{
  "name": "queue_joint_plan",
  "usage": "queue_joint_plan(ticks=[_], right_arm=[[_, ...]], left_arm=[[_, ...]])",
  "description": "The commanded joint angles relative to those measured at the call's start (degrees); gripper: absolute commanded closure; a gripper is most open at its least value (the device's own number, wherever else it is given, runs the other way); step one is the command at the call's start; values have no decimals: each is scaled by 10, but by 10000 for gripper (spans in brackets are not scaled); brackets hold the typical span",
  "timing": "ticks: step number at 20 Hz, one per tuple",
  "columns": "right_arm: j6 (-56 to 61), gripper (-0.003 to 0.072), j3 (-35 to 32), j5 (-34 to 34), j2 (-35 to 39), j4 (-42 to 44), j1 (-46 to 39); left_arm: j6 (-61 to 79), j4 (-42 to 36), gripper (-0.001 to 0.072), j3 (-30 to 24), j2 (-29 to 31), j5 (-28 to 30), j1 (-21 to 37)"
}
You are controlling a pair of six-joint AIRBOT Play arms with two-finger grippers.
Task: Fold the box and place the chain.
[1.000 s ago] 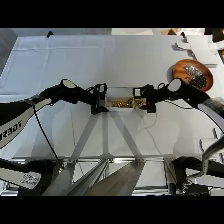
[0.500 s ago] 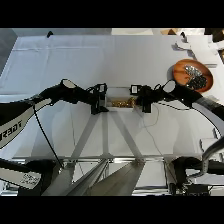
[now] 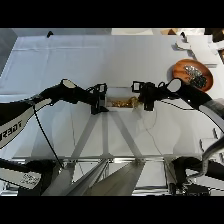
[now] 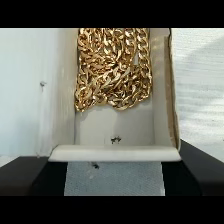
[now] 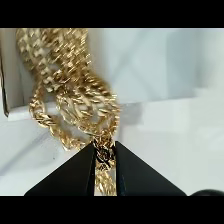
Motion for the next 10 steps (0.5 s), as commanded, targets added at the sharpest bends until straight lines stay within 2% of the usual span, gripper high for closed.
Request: queue_joint_plan(ticks=[1,4,8,10], right_arm=[[35,677,0,40,44,2,0],[38,676,0,69,71,24,0],[35,676,0,67,82,183,1],[31,676,0,57,82,226,11]], left_arm=[[0,0,453,0,0,0,0],[0,0,453,0,0,0,0],[0,0,453,0,0,0,0],[0,0,453,0,0,0,0]])
